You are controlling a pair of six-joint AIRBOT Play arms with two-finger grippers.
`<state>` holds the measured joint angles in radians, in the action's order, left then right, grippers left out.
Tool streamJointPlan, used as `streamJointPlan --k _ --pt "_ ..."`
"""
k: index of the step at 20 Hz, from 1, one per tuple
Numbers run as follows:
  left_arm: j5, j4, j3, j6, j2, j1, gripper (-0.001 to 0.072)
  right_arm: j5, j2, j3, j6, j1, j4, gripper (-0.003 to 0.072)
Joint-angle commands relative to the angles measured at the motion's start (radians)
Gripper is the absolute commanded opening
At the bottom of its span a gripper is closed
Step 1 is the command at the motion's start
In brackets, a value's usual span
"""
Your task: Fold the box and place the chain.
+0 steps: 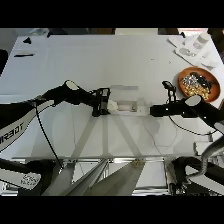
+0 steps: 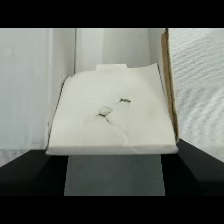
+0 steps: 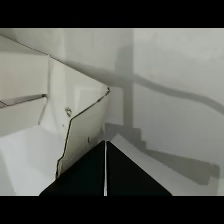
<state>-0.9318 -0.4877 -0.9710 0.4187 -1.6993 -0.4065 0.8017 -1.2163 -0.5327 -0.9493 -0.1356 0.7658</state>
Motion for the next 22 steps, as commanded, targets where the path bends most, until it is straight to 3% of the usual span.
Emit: streamJointPlan --k 1,5,7,17,18,20,22 --pt "0.000 0.000 -0.001 0.000 0.000 0.000 0.0206 0.010 -0.018 0.000 0.085 0.012 -0.132 0.0006" --pt "0.000 0.000 -0.001 0.000 0.000 0.000 0.0206 0.041 -0.016 0.000 0.095 0.012 -0.187 0.0014" --pt "0.000 0.000 -0.001 0.000 0.000 0.000 0.0206 0.051 -0.016 0.000 0.094 0.012 -0.224 0.0211" --pt "0.000 0.000 -0.001 0.000 0.000 0.000 0.0206 0.097 -0.016 0.000 0.201 0.012 -0.470 0.0155" --pt "0.000 0.000 -0.001 0.000 0.000 0.000 0.0206 0.095 -0.016 0.000 0.201 0.012 -0.483 0.0163" --pt "0.000 0.000 -0.001 0.000 0.000 0.000 0.0206 0.080 -0.016 0.000 0.200 0.012 -0.481 0.0301" --pt "0.000 0.000 -0.001 0.000 0.000 0.000 0.0206 0.068 -0.016 0.000 0.199 0.012 -0.482 0.0321"
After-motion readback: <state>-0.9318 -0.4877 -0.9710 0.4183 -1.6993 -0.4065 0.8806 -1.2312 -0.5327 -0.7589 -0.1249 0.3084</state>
